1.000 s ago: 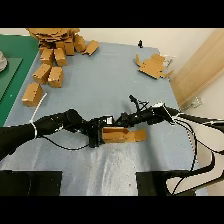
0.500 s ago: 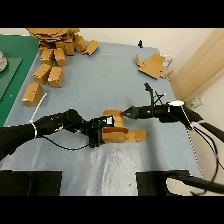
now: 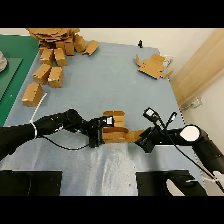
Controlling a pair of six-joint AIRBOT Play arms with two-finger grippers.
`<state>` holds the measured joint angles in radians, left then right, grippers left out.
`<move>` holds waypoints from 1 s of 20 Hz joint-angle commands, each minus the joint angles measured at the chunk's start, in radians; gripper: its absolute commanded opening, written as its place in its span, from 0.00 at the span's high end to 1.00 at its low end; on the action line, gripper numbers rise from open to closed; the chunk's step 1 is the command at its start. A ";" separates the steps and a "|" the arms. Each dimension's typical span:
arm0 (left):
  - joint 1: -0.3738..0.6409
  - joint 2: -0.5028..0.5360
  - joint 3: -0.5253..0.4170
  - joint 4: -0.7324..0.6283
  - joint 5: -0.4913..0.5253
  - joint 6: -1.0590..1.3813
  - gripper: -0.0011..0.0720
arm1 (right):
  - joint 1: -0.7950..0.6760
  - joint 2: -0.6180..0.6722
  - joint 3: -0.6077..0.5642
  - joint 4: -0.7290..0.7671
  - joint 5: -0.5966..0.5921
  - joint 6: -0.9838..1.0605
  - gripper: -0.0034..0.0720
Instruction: Fold the box.
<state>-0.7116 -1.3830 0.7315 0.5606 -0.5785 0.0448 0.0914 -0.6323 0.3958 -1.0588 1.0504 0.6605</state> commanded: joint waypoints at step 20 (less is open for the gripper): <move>0.001 0.000 0.001 0.000 0.000 0.000 0.43 | 0.227 -0.291 0.102 0.021 -0.248 -0.340 0.34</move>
<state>-0.7116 -1.3830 0.7315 0.5606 -0.5785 0.0444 0.3080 -0.9142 0.4961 -1.0718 0.8089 0.3870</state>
